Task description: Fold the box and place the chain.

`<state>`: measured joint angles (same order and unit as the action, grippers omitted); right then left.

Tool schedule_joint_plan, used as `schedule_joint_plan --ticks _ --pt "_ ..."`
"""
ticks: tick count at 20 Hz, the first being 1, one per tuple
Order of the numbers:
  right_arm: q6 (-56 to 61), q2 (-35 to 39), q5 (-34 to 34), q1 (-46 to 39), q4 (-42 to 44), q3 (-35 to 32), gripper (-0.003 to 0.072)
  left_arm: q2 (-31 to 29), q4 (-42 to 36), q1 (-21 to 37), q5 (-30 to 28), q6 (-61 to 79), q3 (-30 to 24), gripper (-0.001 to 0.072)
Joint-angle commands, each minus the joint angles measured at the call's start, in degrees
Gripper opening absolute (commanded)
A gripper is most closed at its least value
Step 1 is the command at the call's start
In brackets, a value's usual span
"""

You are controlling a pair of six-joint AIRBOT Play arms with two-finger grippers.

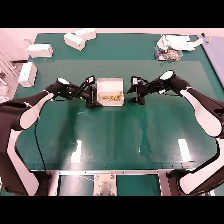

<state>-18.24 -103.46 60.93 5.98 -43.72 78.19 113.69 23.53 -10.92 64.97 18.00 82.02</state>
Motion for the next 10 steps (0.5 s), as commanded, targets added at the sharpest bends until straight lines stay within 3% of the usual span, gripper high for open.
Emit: schedule_joint_plan --ticks 1,4,10 --pt "-5.09 -1.22 -0.02 0.92 3.13 0.02 0.0571 0.0 0.0 0.02 -0.02 0.0 0.04 0.0629" --pt "-7.85 -1.77 -0.7 1.29 7.5 0.09 0.0571 0.0 0.0 0.02 0.0 0.0 0.04 0.0629" --pt "-7.91 -3.96 -1.92 2.34 8.37 0.2 0.057 0.0 0.0 0.02 0.02 0.0 0.04 0.063"
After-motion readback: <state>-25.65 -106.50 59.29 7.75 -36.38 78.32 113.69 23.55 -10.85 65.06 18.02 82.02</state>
